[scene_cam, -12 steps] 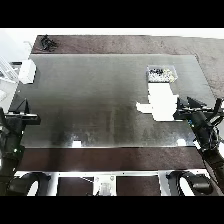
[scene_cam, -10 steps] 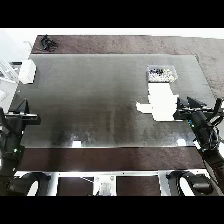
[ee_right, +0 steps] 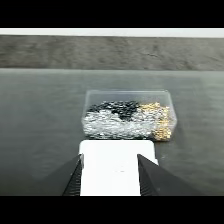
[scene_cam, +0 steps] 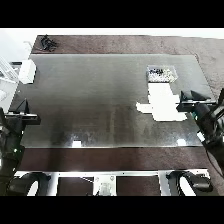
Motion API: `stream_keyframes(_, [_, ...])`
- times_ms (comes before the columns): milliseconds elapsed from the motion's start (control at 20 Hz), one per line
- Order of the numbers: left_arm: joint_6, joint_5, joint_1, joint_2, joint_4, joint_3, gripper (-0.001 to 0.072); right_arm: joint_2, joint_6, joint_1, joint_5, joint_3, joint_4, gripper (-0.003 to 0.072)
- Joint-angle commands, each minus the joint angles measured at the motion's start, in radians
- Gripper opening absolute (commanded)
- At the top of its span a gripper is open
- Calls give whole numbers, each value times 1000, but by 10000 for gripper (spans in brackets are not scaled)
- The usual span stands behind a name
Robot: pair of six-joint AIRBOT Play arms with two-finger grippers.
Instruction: Fold the box and place the chain.
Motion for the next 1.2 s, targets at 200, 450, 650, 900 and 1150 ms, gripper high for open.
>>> stream_keyframes(200, [0,0,0,0,0,0,23,-518,472,-475,620,297,-425,417])
stream_keyframes(450, [0,0,0,0,0,0,23,-812,705,-799,1025,587,-687,497])
stream_keyframes(650, [0,0,0,0,0,0,23,-980,743,-849,1202,851,-804,496])
stream_keyframes(900, [0,0,0,0,0,0,22,-1292,829,-796,1503,1295,-933,493])
stream_keyframes(1150, [0,0,0,0,0,0,22,-1478,836,-740,1539,1532,-944,491])
